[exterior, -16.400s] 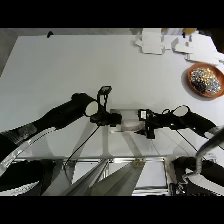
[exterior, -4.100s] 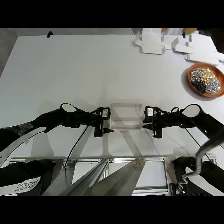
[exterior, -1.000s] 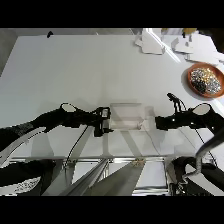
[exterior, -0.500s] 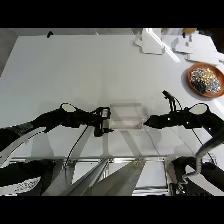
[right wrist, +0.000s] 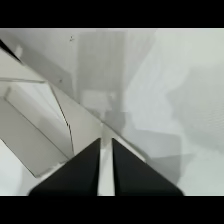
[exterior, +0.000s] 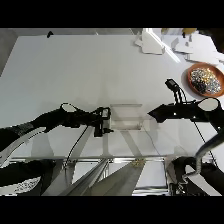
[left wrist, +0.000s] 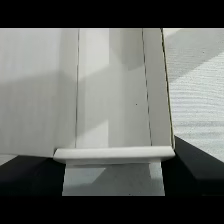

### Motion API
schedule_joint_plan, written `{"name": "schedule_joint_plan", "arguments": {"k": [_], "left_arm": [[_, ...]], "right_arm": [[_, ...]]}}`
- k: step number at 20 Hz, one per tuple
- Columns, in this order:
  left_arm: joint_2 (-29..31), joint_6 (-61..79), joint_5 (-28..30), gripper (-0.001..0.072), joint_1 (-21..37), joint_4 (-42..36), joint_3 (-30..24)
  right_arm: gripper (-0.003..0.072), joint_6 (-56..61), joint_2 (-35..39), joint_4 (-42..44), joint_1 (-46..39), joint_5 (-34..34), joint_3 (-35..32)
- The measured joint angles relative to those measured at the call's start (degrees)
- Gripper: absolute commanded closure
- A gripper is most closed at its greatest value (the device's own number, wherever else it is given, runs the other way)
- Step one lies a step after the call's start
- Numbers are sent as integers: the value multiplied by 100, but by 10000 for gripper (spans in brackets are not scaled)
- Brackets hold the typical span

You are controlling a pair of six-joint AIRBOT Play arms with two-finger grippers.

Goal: Fold the box and place the chain.

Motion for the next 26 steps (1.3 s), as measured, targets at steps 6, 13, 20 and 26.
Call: {"name": "schedule_joint_plan", "arguments": {"k": [6, 13, 20, 26], "left_arm": [[0, 2, 2, 501, 0, 0, 0], [0, 2, 4, 501, 0, 0, 0], [0, 0, 4, 501, 0, 0, 0], [0, 2, 4, 501, 0, 0, 0]], "right_arm": [[450, -3348, 46, -151, 243, 190, -68], [470, -4892, -61, -339, 313, 170, -411], [510, -5324, -313, -68, 487, -52, -479], [510, -5412, -542, 175, 649, -319, -481]]}}
